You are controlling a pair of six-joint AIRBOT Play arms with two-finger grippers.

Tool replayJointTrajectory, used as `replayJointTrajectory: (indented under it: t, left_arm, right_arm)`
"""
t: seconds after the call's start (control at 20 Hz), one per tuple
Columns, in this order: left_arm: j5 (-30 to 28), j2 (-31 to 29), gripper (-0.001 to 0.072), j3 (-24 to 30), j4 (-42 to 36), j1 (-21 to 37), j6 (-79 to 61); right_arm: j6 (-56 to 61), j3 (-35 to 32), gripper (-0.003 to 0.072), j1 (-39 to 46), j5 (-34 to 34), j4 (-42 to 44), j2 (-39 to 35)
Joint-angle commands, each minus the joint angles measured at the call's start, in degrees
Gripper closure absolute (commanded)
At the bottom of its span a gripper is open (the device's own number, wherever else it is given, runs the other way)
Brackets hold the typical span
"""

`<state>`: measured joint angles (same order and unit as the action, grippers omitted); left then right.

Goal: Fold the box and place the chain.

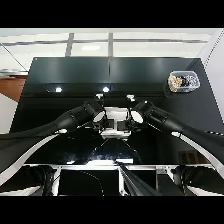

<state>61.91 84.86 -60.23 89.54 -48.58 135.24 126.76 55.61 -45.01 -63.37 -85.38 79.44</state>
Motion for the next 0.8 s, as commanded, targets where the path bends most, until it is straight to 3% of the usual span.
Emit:
replayJointTrajectory:
  t: [0.0,0.65,0.75]
  left_arm:
    - [0.1,0.0,0.0678,0.0,0.0,0.1,0.0]
    - [0.1,0.0,0.0678,0.0,0.0,0.0,0.0]
    - [0.2,0.0,0.0678,0.0,0.0,0.0,0.0]
  right_arm:
    - [1.2,0.2,0.0429,-0.2,0.2,-0.6,0.6]
    - [10.2,0.2,0.0431,0.0,0.5,-0.2,1.7]
    - [10.3,0.2,0.05,0.7,0.4,-0.2,1.7]
